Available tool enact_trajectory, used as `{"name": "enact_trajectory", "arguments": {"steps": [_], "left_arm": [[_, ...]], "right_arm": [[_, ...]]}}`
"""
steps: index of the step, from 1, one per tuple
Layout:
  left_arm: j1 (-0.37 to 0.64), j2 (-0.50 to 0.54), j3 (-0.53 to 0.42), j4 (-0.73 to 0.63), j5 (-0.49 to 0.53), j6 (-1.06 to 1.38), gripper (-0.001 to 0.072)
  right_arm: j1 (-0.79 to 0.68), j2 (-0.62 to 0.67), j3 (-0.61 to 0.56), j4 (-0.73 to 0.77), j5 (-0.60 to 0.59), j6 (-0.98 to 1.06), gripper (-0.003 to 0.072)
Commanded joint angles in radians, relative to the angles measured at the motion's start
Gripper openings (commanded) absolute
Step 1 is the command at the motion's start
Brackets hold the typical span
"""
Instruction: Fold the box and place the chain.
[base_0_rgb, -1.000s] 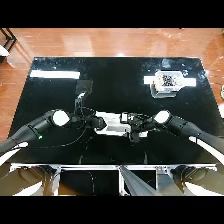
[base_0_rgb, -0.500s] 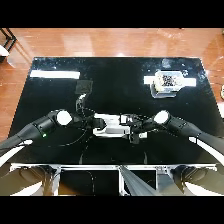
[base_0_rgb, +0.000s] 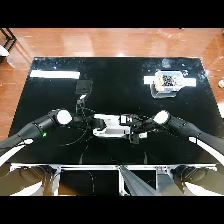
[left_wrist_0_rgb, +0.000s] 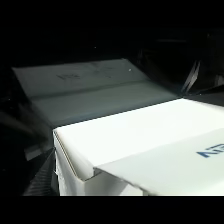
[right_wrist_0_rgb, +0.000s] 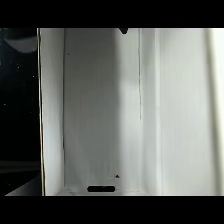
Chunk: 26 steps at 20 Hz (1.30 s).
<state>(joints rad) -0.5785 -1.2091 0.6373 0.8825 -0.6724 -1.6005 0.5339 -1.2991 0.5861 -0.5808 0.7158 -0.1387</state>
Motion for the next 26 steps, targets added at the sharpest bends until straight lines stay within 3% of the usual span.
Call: {"name": "enact_trajectory", "arguments": {"steps": [1,10,19,20,26], "left_arm": [[-0.001,0.0,0.035,0.005,-0.041,-0.002,0.0636],[-0.005,-0.001,0.049,0.095,-0.114,-0.084,0.0635],[-0.085,-0.001,0.066,0.305,-0.113,-0.306,0.0598],[-0.094,-0.002,0.072,0.335,-0.113,-0.344,0.0554],[-0.155,-0.01,0.111,0.512,-0.154,-0.551,0.055]], "right_arm": [[-0.001,-0.001,0.0,0.0,-0.002,0.001,0.0355],[-0.001,-0.001,0.0,0.0,-0.002,0.001,0.0355],[-0.001,-0.001,0.0,0.0,-0.002,0.001,0.0355],[-0.001,-0.001,0.0,0.0,-0.002,0.001,0.0355],[-0.001,-0.001,0.0,0.0,-0.002,0.001,0.0355]]}}
